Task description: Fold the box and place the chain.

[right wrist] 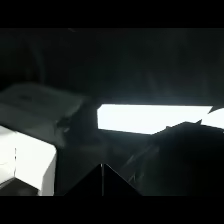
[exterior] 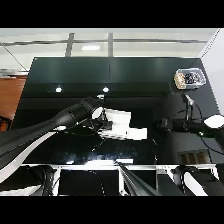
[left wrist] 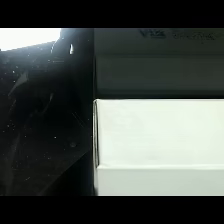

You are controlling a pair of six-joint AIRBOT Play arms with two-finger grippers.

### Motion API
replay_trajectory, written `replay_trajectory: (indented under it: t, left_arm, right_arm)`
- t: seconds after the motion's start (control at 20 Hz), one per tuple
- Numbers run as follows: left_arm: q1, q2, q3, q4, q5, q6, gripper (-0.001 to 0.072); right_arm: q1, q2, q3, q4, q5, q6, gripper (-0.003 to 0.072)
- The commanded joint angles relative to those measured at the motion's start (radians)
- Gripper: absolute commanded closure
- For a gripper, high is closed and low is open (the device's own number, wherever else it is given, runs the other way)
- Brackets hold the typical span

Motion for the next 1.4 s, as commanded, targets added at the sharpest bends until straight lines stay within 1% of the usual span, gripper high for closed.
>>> replay_trajectory:
  t: [0.0,0.1,0.2,0.3,0.4,0.5,0.7,0.75,0.8,0.85,0.9,1.0,1.2,1.35]
  left_arm:
    - [0.001,-0.001,0.001,0.0,0.0,0.0,0.0675]
    - [0.001,-0.001,0.001,0.0,0.0,0.0,0.0675]
    - [0.001,-0.001,0.001,0.0,0.0,0.0,0.0675]
    - [0.001,-0.001,0.001,0.0,0.0,0.0,0.0675]
    - [0.001,-0.001,0.001,0.0,-0.001,0.0,0.0675]
    - [0.001,-0.001,0.001,0.0,-0.002,0.0,0.0676]
    - [0.001,-0.001,0.001,0.0,-0.002,0.0,0.0675]
    - [0.001,-0.001,0.001,0.0,-0.002,0.0,0.0675]
    - [0.001,-0.001,0.001,0.0,-0.001,0.0,0.0676]
    - [0.001,-0.001,0.001,0.0,-0.002,0.0,0.0676]
    - [0.001,-0.001,0.001,0.0,-0.002,0.0,0.0675]
    - [0.001,-0.001,0.001,0.0,-0.002,0.0,0.0676]
    - [0.001,-0.001,0.001,0.0,-0.001,0.0,0.0675]
    - [0.001,-0.001,0.001,0.0,-0.001,0.0,0.0675]
  right_arm:
    - [0.027,-0.064,-0.077,0.035,0.045,0.121,0.0665]
    - [0.135,-0.13,-0.085,0.122,0.036,0.088,0.0665]
    - [0.24,-0.19,-0.084,0.259,-0.011,0.021,0.0664]
    - [0.318,-0.235,-0.082,0.368,-0.076,-0.029,0.0664]
    - [0.366,-0.254,-0.082,0.426,-0.118,-0.077,0.0663]
    - [0.371,-0.253,-0.075,0.465,-0.094,-0.142,0.0664]
    - [0.371,-0.253,-0.005,0.446,-0.006,-0.181,0.0664]
    - [0.371,-0.253,0.018,0.432,0.005,-0.181,0.063]
    - [0.371,-0.253,0.037,0.419,0.01,-0.18,0.0364]
    - [0.371,-0.253,0.056,0.411,0.015,-0.18,0.0114]
    - [0.371,-0.253,0.072,0.408,0.025,-0.18,0.0084]
    - [0.372,-0.253,0.093,0.404,0.035,-0.179,0.0086]
    - [0.385,-0.253,0.095,0.404,0.034,-0.127,0.0088]
    - [0.451,-0.254,0.095,0.393,-0.044,-0.066,0.009]
